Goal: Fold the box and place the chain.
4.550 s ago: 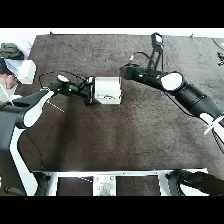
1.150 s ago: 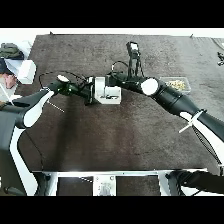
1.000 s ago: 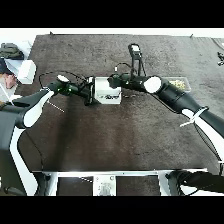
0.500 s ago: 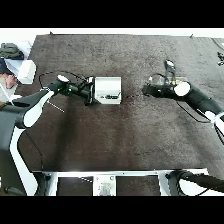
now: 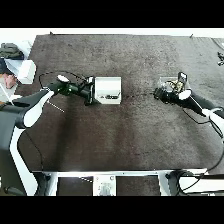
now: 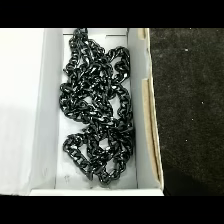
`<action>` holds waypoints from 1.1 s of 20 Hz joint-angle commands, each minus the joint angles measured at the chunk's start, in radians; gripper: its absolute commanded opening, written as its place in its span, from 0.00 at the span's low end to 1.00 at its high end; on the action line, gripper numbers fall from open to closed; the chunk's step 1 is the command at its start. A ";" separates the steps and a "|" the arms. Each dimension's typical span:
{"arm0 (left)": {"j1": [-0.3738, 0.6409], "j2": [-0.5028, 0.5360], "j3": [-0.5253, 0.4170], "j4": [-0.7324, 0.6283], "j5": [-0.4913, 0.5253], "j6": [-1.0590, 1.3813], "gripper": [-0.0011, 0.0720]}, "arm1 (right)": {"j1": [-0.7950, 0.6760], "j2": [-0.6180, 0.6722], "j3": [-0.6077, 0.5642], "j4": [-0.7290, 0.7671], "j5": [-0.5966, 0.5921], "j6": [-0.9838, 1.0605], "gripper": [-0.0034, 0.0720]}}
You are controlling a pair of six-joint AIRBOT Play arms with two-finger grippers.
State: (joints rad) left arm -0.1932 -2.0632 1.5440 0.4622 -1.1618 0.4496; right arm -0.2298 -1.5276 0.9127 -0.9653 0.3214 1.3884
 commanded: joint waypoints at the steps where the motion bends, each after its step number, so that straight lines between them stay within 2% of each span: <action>1: 0.000 0.000 0.000 0.000 0.000 0.000 0.58 | 0.026 -0.104 0.081 0.041 -0.064 0.004 0.56; 3: 0.000 0.000 0.000 0.000 0.000 0.000 0.58 | 0.031 -0.137 0.113 0.065 -0.074 0.004 0.54; 5: 0.000 0.000 0.000 0.000 0.000 0.000 0.58 | 0.031 -0.147 0.114 0.084 -0.091 0.004 0.20; 6: 0.000 0.000 0.000 0.000 0.000 0.000 0.58 | 0.032 -0.144 0.114 0.097 -0.086 0.004 0.08; 7: 0.000 0.000 0.000 0.000 0.000 0.000 0.58 | 0.038 -0.132 0.114 0.119 -0.068 0.003 0.03; 11: 0.000 0.000 0.000 0.000 0.000 0.000 0.58 | 0.150 0.030 0.114 0.125 -0.037 -0.089 0.03; 16: 0.000 0.000 0.000 0.000 0.000 0.000 0.58 | 0.365 0.236 0.119 0.125 -0.056 -0.113 0.03; 18: 0.000 0.000 0.000 0.000 0.000 0.000 0.58 | 0.449 0.274 0.133 0.124 -0.064 -0.114 0.03; 22: 0.000 0.000 0.000 0.000 0.000 0.000 0.58 | 0.556 0.255 0.204 0.099 -0.101 -0.113 0.03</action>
State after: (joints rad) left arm -0.1932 -2.0632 1.5440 0.4625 -1.1618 0.4500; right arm 0.2478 -1.2816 1.0794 -0.8497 0.2516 1.2785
